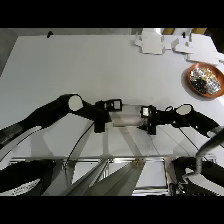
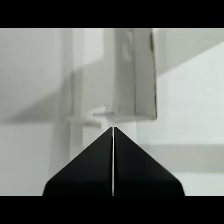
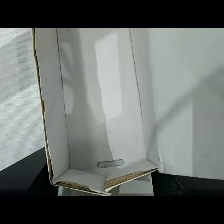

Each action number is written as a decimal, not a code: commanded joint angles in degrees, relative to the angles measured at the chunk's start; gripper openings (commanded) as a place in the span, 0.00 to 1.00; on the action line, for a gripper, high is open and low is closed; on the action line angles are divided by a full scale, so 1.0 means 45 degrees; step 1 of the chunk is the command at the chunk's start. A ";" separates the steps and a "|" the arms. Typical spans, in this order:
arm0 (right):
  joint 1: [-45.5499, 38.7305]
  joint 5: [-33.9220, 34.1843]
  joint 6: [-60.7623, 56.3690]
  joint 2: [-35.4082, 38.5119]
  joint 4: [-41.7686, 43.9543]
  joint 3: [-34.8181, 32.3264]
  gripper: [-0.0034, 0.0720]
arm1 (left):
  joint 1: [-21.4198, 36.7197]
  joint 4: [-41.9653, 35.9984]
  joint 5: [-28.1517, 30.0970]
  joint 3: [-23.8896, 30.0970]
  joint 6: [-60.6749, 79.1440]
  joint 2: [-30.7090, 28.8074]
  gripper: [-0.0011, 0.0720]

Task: Fold the box and place the chain.

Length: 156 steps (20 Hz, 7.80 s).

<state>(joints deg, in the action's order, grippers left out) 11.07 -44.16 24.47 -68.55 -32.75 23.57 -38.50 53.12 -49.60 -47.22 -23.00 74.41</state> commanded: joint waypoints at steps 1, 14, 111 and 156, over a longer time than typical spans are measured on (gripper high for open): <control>0.0000 0.0005 -0.0010 0.0000 0.0015 0.0000 0.57 | 0.0772 0.2254 -0.0967 0.0000 -0.5051 -0.1598 0.02; 0.0000 0.0005 -0.0010 0.0000 0.0015 0.0000 0.57 | 0.2127 0.0772 -0.0112 0.1734 -1.3984 -0.0005 0.03; 0.0000 0.0005 -0.0005 0.0000 0.0010 0.0000 0.57 | -0.3240 0.6965 -0.4745 -0.6115 -2.6136 0.5076 0.02; 0.0000 0.0005 -0.0005 0.0000 0.0010 0.0000 0.57 | 0.3147 -0.2259 -0.1977 0.0699 0.6698 -0.0661 0.90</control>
<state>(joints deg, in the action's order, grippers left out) 11.07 -44.12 24.47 -68.58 -32.73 23.55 -27.20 53.78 -67.77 -51.27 -16.25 70.06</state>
